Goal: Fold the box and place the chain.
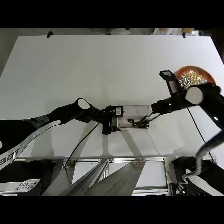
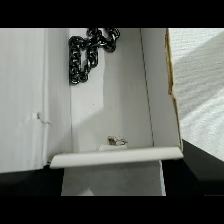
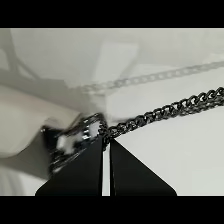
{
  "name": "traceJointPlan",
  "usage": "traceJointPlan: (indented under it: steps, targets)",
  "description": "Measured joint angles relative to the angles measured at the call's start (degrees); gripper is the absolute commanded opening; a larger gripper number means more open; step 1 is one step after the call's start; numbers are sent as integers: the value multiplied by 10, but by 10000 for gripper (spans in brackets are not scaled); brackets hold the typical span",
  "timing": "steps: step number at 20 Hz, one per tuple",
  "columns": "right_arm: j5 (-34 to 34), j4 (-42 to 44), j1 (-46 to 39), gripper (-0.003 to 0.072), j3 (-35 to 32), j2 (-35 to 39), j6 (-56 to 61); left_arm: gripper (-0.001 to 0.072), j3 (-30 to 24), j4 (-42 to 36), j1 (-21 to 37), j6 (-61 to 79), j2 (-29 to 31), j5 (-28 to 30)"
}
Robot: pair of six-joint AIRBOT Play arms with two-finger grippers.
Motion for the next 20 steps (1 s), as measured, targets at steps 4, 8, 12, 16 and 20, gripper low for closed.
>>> traceJointPlan:
  steps: [4,8,12,16,20]
  targets:
    - [12,70,49,14,0,104,-1,312,0,0,0,0,0,0]
    - [-4,136,116,14,-1,158,0,312,0,0,0,0,0,0]
    - [-59,124,180,14,-16,159,20,312,0,0,0,0,0,0]
    - [-87,93,201,62,-29,123,40,312,0,0,0,0,0,0]
    - [-92,89,207,258,-29,95,47,312,0,0,0,0,0,0]
